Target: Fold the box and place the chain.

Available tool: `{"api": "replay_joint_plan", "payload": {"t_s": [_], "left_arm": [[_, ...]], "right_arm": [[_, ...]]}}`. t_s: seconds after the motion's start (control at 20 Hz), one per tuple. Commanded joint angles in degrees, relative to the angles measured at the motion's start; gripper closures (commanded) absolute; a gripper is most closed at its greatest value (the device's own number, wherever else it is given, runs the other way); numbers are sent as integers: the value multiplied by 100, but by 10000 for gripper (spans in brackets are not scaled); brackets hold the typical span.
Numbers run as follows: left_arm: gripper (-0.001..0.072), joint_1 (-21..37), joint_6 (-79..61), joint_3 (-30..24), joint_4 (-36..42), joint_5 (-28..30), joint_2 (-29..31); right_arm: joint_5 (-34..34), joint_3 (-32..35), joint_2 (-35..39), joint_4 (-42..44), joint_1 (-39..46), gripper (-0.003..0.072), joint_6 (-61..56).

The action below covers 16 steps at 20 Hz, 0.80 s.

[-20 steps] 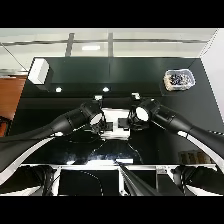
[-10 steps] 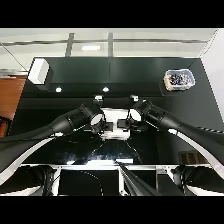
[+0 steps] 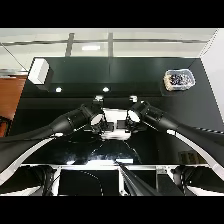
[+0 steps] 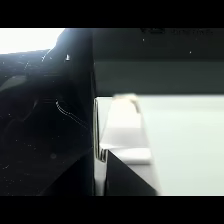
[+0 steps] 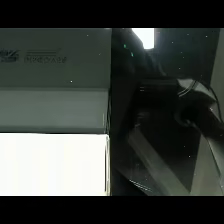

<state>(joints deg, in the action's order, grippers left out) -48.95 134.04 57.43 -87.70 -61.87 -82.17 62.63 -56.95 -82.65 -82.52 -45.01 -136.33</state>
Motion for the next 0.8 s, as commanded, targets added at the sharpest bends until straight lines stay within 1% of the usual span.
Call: {"api": "replay_joint_plan", "payload": {"t_s": [0.0,0.1,0.15,0.2,0.35,0.4,0.45,0.6,0.65,0.7,0.75], "left_arm": [[684,4,-4,-2,-11,-11,0],[684,4,-4,-2,-11,-13,0],[684,7,-4,-2,-11,-13,0],[684,7,-4,-2,-11,-13,0],[684,7,-4,-2,-11,-11,0],[684,4,-4,-2,-11,-11,0],[684,7,-4,-2,-11,-13,0],[684,7,-4,-2,-11,-13,0],[684,4,-4,-2,-11,-13,0],[684,7,-7,-2,-11,-15,0],[684,4,-7,-2,-11,-15,0]], "right_arm": [[15,-4,0,-101,-57,674,-9],[20,-4,0,-85,-57,669,7],[20,-4,0,-66,-57,575,11],[15,-4,0,-44,-57,436,11],[28,-7,0,-17,-57,444,9],[22,-7,0,0,-57,618,37],[4,-7,0,-2,-76,672,48],[-31,-7,0,-2,-79,672,48],[-31,-7,2,-2,-79,645,50],[-26,-7,15,-4,-76,442,50],[-22,-7,48,-4,-76,320,96]]}}
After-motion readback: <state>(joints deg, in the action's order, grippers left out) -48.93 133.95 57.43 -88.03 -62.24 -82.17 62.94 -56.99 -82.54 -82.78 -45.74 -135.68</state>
